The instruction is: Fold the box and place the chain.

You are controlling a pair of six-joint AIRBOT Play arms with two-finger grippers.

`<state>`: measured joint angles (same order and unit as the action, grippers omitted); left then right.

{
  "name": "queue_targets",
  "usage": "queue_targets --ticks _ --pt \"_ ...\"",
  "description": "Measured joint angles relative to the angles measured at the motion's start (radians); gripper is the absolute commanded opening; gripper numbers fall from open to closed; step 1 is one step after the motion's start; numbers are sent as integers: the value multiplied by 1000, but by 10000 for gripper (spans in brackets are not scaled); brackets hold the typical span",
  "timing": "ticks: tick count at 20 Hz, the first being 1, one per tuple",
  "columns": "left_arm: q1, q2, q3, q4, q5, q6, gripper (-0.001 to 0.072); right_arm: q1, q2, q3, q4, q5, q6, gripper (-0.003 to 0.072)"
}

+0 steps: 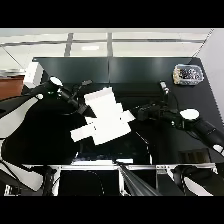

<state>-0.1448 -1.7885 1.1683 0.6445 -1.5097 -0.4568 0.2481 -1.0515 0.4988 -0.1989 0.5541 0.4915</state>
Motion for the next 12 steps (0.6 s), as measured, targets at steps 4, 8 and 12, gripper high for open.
queue_targets --ticks 4,8,12 --pt "-40 111 -45 20 63 19 20 -71 40 69 -276 132 -6 705" --pt "-148 304 -192 30 308 194 23 -95 60 99 -506 264 -9 705" --pt "-256 391 -282 87 546 366 23 -100 66 108 -446 340 -6 705"
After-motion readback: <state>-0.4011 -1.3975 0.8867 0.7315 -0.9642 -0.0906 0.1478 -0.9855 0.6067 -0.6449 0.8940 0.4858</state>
